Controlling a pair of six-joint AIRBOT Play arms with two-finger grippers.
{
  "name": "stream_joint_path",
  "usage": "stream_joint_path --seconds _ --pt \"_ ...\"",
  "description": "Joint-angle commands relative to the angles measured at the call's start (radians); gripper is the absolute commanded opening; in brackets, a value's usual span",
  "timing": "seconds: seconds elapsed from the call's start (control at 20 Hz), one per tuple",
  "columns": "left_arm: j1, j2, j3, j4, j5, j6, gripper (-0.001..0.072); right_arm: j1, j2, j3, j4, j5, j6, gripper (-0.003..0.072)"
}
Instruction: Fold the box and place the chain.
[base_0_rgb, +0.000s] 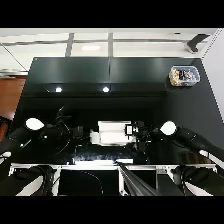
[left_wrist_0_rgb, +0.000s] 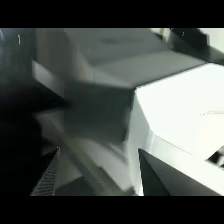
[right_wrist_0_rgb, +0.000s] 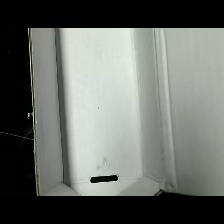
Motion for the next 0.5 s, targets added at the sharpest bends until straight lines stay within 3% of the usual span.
stream_joint_path --seconds 0.0,0.05,0.1,0.25,0.45 --pt "-0.006 0.007 0.064 -0.008 -0.084 0.001 0.0579 0.0 -0.001 -0.001 0.0 0.0 0.0 0.0539" --pt "-0.006 0.013 0.077 -0.008 -0.089 0.001 0.0603 0.0 -0.001 -0.001 0.0 0.0 0.0 0.0539" --pt "-0.011 0.021 0.087 -0.007 -0.089 0.002 0.0715 0.0 -0.001 -0.001 0.0 0.0 0.0 0.0539" --pt "-0.072 0.027 0.094 0.0 -0.063 0.008 0.0714 0.0 -0.001 -0.001 0.0 0.0 0.0 0.0539" --pt "-0.242 0.027 0.094 0.056 0.117 -0.077 0.071 0.0 -0.001 -0.001 0.0 0.0 0.0 0.0539"
